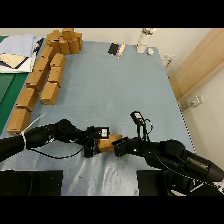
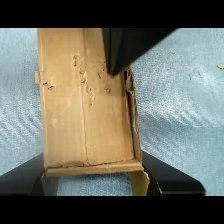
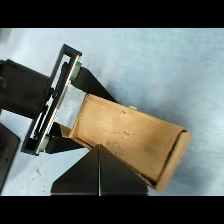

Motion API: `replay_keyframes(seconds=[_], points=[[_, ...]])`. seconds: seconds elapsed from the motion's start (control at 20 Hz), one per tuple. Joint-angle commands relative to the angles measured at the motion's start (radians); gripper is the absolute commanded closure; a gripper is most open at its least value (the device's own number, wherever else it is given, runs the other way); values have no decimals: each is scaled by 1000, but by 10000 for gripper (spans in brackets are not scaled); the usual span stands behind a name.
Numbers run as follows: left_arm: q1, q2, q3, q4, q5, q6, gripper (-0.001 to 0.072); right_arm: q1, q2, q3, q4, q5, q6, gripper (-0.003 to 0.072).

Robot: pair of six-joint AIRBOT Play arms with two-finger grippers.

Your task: Fold the box.

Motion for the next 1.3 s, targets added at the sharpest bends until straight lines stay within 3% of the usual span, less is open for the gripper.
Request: replay_keyframes(seconds=[0.0, 0.1, 0.8, 1.1, 1.25], points=[[1, 0, 0, 0, 0, 0, 300, -37, 37, 98, -217, -388, 87, 684], [1, 0, 0, 0, 0, 0, 299, -74, 23, 120, -253, -491, 91, 683], [0, 0, 2, 0, 0, 0, 300, -107, -100, 119, -244, -419, 398, 683], [5, 38, 21, 8, 11, -136, 300, -108, -110, 119, -285, -392, 468, 684], [55, 81, 21, 8, 47, -235, 300, -108, -110, 119, -294, -392, 468, 683]])
